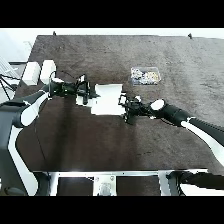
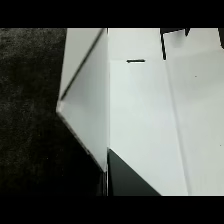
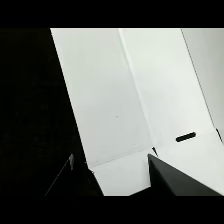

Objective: Fold the box and place the chain.

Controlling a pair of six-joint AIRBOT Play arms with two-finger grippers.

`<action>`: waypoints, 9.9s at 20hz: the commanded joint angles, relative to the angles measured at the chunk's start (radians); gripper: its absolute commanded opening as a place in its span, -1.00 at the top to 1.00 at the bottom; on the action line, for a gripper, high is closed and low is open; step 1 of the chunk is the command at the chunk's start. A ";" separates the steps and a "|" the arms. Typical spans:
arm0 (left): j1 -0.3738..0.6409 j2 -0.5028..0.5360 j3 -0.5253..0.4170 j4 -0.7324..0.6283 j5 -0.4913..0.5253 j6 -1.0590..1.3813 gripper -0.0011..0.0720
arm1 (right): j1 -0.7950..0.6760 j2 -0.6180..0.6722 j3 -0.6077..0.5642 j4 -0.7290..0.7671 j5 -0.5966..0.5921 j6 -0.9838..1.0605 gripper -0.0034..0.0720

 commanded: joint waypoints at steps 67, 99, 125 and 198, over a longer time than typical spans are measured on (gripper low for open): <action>0.000 0.000 0.000 -0.007 -0.001 0.000 0.91 | -0.245 -0.324 0.493 0.158 0.433 -0.293 -0.72; 0.000 0.000 0.000 -0.007 -0.001 0.000 0.91 | -0.245 -0.606 0.734 0.206 0.742 -0.293 -0.72; 0.000 0.000 0.000 -0.007 -0.001 0.000 0.91 | -0.236 -0.696 0.808 0.202 0.741 -0.315 -0.72; 0.240 0.085 0.162 -0.078 -0.441 -0.085 0.41 | -0.238 -0.696 0.808 0.185 0.742 -0.334 -0.36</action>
